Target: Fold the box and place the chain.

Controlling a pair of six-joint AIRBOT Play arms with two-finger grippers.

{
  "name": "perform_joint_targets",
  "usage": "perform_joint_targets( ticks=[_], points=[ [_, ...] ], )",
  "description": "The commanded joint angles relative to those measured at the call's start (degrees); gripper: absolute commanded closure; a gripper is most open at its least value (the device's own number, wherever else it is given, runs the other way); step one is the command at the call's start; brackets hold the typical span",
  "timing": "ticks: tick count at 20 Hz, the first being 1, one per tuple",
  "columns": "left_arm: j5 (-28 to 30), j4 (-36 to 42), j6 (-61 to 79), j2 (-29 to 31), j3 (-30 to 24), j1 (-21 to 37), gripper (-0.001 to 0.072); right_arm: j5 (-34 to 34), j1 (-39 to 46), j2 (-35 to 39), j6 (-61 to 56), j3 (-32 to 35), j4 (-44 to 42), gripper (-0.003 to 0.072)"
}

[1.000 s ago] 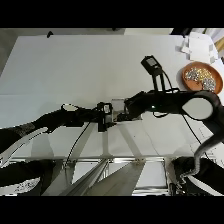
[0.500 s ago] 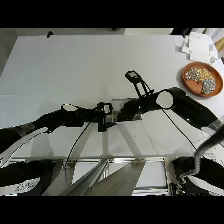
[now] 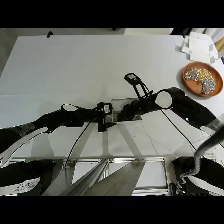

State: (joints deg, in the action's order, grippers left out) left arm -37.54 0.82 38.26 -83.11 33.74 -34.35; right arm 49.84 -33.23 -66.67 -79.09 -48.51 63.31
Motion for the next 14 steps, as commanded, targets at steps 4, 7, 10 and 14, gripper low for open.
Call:
perform_joint_targets(
  ticks=[4,7,10,14],
  points=[
    [0.0,0.0,0.02,0.0,-0.02,-0.02,0.05,10.67,6.1,13.44,-0.52,-0.04,5.66,0.0407],
    [0.0,-0.02,0.02,0.0,-0.02,-0.02,0.05,13.33,15.19,18.21,-0.52,-0.04,8.48,0.0409],
    [0.0,-0.02,0.02,0.0,-0.02,-0.02,0.05,13.86,24.28,17.59,-0.48,-0.02,11.72,0.0409],
    [0.0,-0.02,0.02,0.0,-0.02,-0.02,0.05,12.92,29.07,13.73,1.7,1.29,13.0,0.0409]
  ],
)
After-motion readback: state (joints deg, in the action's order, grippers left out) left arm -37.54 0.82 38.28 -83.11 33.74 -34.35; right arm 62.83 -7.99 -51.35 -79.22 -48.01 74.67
